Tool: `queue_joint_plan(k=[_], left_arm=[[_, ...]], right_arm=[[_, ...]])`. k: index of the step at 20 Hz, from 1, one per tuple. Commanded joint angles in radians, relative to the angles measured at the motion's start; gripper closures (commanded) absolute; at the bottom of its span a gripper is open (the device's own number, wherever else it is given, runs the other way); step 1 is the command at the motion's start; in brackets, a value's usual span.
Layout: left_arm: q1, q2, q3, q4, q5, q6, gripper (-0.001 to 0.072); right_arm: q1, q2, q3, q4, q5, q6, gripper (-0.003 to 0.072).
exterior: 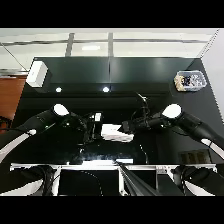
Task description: Fold the box and place the chain.
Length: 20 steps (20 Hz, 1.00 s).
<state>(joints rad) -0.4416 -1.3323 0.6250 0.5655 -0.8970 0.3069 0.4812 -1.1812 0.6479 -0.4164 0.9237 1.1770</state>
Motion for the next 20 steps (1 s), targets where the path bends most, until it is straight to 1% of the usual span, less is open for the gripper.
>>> queue_joint_plan(k=[1,5,10,13,16,18,20], left_arm=[[0.000,-0.001,0.000,0.000,0.000,0.000,0.0423],[0.000,-0.001,0.000,0.000,0.000,0.000,0.0424],[0.000,-0.001,0.000,0.000,0.000,0.000,0.0424],[0.000,-0.001,0.000,0.000,0.000,0.000,0.0424],[0.000,-0.001,0.000,0.000,0.000,0.000,0.0423],[0.000,-0.001,0.000,0.000,0.000,0.000,0.0424],[0.000,-0.001,0.000,0.000,0.000,0.000,0.0423]], right_arm=[[0.001,-0.057,-0.003,0.018,-0.023,0.022,0.0678],[0.001,-0.085,-0.003,0.015,-0.060,0.023,0.0678],[0.001,-0.108,-0.003,0.011,-0.060,0.017,0.0679],[-0.004,-0.097,-0.003,0.012,-0.044,-0.039,0.0679],[-0.060,-0.022,-0.002,0.012,0.018,-0.071,0.0678],[-0.131,0.067,-0.002,0.005,0.099,-0.087,0.0679],[-0.217,0.169,0.002,-0.053,0.139,-0.097,0.0679]])
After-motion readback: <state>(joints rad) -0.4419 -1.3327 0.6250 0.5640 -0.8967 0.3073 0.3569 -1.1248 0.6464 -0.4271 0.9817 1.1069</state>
